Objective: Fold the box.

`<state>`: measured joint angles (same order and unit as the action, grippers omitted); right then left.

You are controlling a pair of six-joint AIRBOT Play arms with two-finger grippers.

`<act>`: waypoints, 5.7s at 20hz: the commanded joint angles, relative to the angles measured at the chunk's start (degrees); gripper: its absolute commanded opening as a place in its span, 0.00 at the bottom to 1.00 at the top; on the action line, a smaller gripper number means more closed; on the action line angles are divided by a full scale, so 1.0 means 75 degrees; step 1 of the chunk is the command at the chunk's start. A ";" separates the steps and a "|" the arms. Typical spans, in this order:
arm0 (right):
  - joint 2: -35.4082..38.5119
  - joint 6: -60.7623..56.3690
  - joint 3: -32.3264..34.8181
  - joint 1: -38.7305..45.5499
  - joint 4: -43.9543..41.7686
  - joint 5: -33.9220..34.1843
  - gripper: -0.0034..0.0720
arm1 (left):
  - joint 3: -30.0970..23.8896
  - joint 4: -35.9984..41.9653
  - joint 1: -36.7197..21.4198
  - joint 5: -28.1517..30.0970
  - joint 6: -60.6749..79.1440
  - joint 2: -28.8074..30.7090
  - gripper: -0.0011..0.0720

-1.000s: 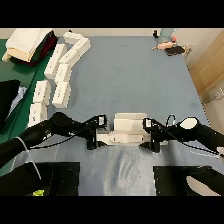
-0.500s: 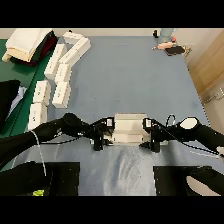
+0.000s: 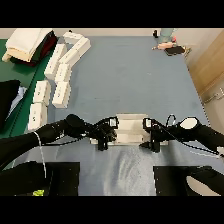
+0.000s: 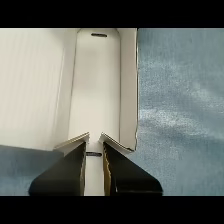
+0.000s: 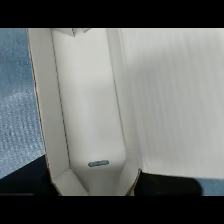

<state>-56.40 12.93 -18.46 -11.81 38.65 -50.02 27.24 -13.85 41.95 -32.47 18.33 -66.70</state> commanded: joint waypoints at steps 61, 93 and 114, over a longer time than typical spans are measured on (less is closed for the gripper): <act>0.0006 0.0000 -0.0006 0.0000 -0.0003 -0.0003 0.72 | -0.0542 -0.1684 0.0140 0.0291 -1.2753 0.1868 0.71; 0.0006 0.0000 -0.0006 0.0000 -0.0003 -0.0003 0.72 | 0.2812 -0.8944 0.1938 -0.2361 -2.0426 -0.0373 0.49; 0.0006 0.0000 -0.0006 0.0000 -0.0003 -0.0003 0.72 | 0.4890 -1.0194 0.3077 -0.4092 -2.2192 -0.2719 0.03</act>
<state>-56.42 12.93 -18.46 -11.81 38.65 -50.04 63.24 -89.30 64.23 -60.84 -145.99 -86.41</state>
